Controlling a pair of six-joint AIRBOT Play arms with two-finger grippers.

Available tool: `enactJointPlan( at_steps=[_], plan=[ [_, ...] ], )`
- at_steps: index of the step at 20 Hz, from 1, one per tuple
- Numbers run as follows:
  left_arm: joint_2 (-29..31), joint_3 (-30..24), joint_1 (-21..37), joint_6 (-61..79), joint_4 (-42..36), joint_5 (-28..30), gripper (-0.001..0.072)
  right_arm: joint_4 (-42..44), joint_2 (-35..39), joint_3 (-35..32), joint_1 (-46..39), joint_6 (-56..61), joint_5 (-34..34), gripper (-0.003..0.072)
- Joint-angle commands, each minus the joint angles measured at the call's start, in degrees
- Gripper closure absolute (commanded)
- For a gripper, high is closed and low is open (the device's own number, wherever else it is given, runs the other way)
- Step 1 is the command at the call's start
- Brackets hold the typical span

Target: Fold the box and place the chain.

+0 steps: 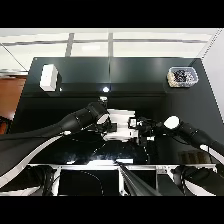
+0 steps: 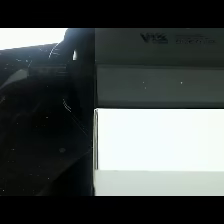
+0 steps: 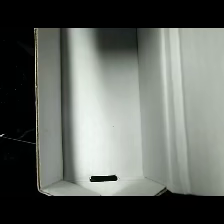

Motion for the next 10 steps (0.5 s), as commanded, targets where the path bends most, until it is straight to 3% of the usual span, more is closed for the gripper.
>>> enactJointPlan(
  at_steps=[1, 2, 4, 5, 10],
  plan=[
    [0.0, 0.1, 0.0, 0.1, -0.1, 0.0, 0.0611, 0.0, 0.0, 0.0, 0.0, 0.1, 0.0, 0.0289],
    [0.0, 0.1, 0.0, 0.1, -0.2, -0.2, 0.0581, 0.1, 0.0, 0.0, 0.0, 0.1, 0.0, 0.0289],
    [0.0, 0.1, 0.0, 0.1, -0.2, -0.1, 0.0418, 0.0, 0.0, 0.0, 0.0, 0.1, 0.0, 0.0289],
    [0.0, 0.1, 0.0, 0.1, -0.2, -0.1, 0.0393, 0.0, 0.0, 0.0, 0.0, 0.1, 0.0, 0.0289],
    [0.0, 0.1, 0.0, 0.1, -0.1, 0.4, 0.0395, 0.0, 0.0, 0.0, 0.0, 0.1, 0.0, 0.0289]
  ],
)
